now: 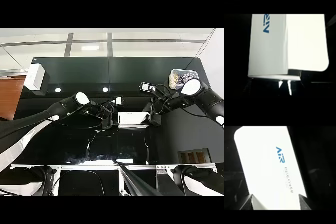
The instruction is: Fold the box and place the chain.
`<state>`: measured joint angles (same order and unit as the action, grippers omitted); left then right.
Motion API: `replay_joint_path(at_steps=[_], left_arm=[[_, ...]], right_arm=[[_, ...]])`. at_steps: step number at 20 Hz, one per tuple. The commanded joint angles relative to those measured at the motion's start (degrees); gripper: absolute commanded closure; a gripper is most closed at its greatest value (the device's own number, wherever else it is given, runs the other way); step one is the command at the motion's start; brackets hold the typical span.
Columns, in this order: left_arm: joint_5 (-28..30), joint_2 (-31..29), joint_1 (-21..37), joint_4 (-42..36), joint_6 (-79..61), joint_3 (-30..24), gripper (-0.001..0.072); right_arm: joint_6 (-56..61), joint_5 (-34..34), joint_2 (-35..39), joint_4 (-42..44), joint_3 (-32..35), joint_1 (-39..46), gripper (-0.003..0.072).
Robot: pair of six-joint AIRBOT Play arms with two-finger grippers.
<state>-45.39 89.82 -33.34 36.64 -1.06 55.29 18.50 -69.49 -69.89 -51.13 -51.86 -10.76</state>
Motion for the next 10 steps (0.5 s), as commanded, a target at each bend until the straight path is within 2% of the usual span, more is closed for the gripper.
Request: replay_joint_path(at_steps=[1,3,6,7,8,10], left_arm=[[-0.1,0.0,0.0,0.0,0.0,0.0,0.0504],[-0.1,0.0,0.0,0.0,0.0,0.0,0.0504],[0.0,0.0,0.0,0.0,0.0,0.0,0.0504],[-0.1,0.0,0.0,0.0,0.0,0.0,0.0504],[0.0,0.0,0.0,0.0,0.0,0.0,0.0504],[0.0,0.0,0.0,0.0,0.0,0.0,0.0504]], right_arm=[[-0.5,0.7,0.0,0.1,0.0,-0.1,-0.0024],[-0.7,0.6,0.0,0.1,0.0,-0.1,0.0215],[-1.7,1.2,0.0,-0.2,0.0,-0.5,0.0213],[-1.6,1.2,0.0,-0.3,0.0,-0.8,0.025],[-1.6,1.1,0.0,-0.6,0.0,-1.1,0.0389],[-1.6,1.2,0.0,-0.6,0.0,-1.8,0.0389]])
